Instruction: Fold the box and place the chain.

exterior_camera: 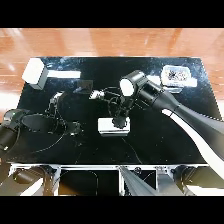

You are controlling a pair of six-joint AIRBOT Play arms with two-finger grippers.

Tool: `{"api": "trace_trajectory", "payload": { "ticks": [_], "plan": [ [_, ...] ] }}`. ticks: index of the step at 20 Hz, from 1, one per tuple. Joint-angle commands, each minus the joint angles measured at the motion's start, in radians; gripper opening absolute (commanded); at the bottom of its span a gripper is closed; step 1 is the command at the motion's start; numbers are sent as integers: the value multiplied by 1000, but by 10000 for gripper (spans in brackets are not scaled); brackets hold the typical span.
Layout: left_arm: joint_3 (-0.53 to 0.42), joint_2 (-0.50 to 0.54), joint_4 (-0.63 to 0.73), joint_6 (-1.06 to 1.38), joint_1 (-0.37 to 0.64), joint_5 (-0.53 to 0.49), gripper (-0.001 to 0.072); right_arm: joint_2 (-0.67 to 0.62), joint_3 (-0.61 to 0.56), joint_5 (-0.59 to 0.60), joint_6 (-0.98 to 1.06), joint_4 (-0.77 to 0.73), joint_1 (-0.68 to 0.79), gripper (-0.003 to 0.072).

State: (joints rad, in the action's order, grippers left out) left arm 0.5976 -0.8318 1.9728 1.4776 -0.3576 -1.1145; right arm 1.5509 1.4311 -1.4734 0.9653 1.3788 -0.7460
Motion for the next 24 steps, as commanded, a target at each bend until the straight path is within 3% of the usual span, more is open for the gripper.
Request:
{"api": "trace_trajectory", "payload": {
  "ticks": [1,4,5,7,19,21,24],
  "plan": [
    [0,0,0,0,0,-2,505,13,-3,11,1,14,0,519],
    [0,0,0,0,0,-3,505,23,-3,19,1,14,0,363],
    [0,0,0,0,0,-3,504,23,-3,18,1,14,0,349],
    [0,0,0,0,0,-3,505,23,-3,12,1,19,0,197],
    [0,0,0,0,0,-3,505,23,-3,-39,3,-18,0,203],
    [0,0,0,0,0,-3,505,23,-3,-42,3,-18,0,282],
    [0,0,0,0,0,-2,505,23,-3,-40,2,-17,0,281]
  ]
}}
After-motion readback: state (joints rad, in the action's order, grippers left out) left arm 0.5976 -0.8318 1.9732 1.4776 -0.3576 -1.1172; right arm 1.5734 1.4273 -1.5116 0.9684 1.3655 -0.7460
